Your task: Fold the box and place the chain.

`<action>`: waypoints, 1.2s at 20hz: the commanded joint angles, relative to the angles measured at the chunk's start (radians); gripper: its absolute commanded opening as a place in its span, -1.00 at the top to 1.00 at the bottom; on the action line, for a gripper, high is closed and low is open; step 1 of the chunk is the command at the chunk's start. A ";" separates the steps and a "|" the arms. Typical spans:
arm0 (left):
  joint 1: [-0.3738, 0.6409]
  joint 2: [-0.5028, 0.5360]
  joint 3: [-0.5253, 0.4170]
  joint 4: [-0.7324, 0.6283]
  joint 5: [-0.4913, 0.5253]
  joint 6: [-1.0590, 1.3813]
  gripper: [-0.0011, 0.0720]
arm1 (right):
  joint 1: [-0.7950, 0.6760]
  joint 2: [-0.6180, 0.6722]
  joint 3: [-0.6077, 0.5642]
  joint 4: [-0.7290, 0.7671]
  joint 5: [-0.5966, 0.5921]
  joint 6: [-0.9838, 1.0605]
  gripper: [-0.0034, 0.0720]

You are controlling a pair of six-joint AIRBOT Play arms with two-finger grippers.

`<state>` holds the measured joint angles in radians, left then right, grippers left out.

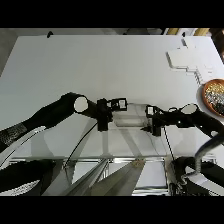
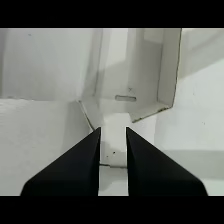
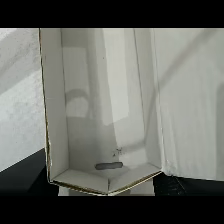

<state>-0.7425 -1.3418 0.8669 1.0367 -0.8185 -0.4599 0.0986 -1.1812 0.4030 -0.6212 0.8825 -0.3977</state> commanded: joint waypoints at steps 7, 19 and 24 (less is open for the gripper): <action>0.033 -0.003 -0.080 -0.010 0.067 0.113 0.13 | 0.000 0.000 0.000 0.000 0.000 0.000 -0.19; -0.014 -0.082 -0.080 -0.221 0.160 0.374 -0.17 | 0.000 0.000 0.000 0.000 0.000 0.000 -0.19; -0.013 -0.082 -0.080 -0.221 0.163 0.374 0.09 | 0.000 0.000 0.000 0.000 0.000 0.000 -0.19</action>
<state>-0.7540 -1.4212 0.7872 0.8295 -0.6601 -0.0917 0.0986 -1.1812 0.4030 -0.6209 0.8825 -0.3977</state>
